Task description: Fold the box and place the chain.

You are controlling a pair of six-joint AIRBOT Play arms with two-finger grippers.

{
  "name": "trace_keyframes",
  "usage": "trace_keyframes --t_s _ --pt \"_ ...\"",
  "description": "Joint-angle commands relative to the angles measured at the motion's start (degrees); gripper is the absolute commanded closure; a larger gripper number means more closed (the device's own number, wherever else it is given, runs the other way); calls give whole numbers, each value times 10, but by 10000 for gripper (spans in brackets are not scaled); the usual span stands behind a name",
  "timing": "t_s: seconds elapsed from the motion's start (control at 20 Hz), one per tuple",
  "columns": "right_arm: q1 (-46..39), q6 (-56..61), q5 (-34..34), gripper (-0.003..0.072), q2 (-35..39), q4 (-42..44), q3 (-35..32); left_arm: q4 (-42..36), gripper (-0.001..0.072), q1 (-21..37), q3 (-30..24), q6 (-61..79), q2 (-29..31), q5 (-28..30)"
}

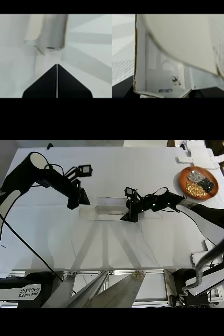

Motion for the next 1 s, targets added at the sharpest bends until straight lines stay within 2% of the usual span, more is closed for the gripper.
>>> trace_keyframes --t_s 0.0,0.25,0.6,0.75,0.95 --pt "0 0 0 190 0 0 0 -1 698 -37 -16 -15 -2 20" --pt "0 0 0 190 0 0 0 -79 700 -38 -16 -17 -28 162" --pt "0 0 0 190 0 0 0 -95 699 -40 -16 -46 -96 281" --pt "0 0 0 190 0 0 0 -96 700 -38 -16 -59 -105 309" --pt "0 0 0 190 0 0 0 -95 701 -38 -16 -105 -115 310"
